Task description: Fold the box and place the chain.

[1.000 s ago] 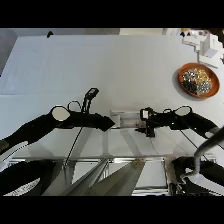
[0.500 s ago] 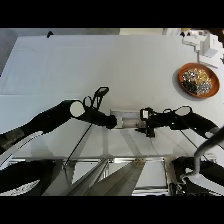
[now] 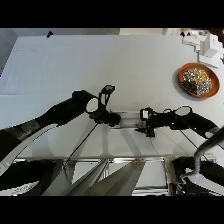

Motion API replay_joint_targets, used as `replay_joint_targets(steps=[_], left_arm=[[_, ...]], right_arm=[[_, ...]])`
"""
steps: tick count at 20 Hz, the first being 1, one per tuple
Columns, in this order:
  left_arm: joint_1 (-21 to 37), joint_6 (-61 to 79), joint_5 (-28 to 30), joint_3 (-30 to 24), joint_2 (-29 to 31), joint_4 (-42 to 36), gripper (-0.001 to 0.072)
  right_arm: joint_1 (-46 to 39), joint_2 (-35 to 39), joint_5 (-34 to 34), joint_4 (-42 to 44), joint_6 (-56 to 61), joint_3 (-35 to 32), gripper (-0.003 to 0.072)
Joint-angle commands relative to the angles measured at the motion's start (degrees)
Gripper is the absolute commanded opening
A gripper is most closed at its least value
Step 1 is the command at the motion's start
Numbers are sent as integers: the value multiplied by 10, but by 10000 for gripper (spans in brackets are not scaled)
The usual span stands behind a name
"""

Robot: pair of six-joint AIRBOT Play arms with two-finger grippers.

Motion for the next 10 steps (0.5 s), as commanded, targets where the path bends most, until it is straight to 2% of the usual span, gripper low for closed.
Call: replay_joint_targets(steps=[1,6,10], left_arm=[[-18,-59,-41,49,-37,14,442],[-36,-115,-89,99,-90,16,436],[-36,-190,-89,100,-106,48,434]], right_arm=[[0,0,0,0,0,0,296],[0,0,0,0,0,0,296],[0,0,0,0,0,0,296]])
